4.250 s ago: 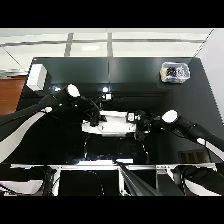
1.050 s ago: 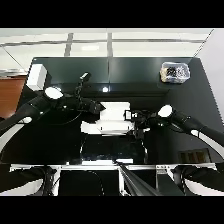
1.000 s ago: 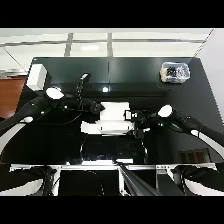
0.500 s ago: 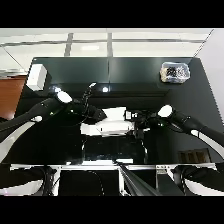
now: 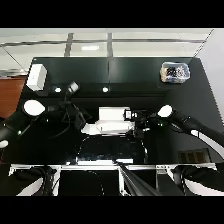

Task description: Fold the box and place the chain.

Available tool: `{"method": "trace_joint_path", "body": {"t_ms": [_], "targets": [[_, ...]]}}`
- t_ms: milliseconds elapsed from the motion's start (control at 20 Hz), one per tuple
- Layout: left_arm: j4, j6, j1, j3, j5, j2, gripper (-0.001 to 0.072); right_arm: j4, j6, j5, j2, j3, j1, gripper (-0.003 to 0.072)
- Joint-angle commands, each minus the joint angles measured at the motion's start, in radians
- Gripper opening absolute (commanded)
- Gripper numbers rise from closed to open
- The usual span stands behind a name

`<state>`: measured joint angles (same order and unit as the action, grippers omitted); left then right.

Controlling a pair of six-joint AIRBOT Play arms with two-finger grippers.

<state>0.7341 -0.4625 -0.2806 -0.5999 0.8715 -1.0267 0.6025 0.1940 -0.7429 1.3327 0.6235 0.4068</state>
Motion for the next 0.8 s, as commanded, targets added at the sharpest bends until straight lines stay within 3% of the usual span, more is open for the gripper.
{"method": "trace_joint_path", "body": {"t_ms": [0, 50, 100, 300, 450, 750], "targets": [[0.080, 0.484, 0.001, 0.088, 0.018, 0.044, 0.0362, 0.000, -0.003, 0.003, 0.000, 0.000, 0.000, 0.0228], [0.100, 0.549, -0.005, 0.086, 0.003, 0.041, 0.0593, 0.000, -0.003, 0.003, 0.000, 0.000, 0.000, 0.0228], [0.106, 0.549, -0.017, 0.082, -0.022, 0.034, 0.0663, 0.000, -0.003, 0.003, 0.000, 0.000, 0.000, 0.0228], [0.113, 0.571, -0.044, 0.020, -0.004, -0.070, 0.0662, 0.000, -0.003, 0.003, 0.000, 0.000, 0.000, 0.0228], [0.005, 0.572, -0.062, -0.034, 0.020, -0.148, 0.0622, 0.000, -0.003, 0.003, 0.000, 0.000, 0.000, 0.0228], [-0.007, 0.571, -0.124, -0.078, 0.028, -0.225, 0.0616, 0.000, -0.003, 0.003, 0.000, 0.000, 0.000, 0.0229]]}}
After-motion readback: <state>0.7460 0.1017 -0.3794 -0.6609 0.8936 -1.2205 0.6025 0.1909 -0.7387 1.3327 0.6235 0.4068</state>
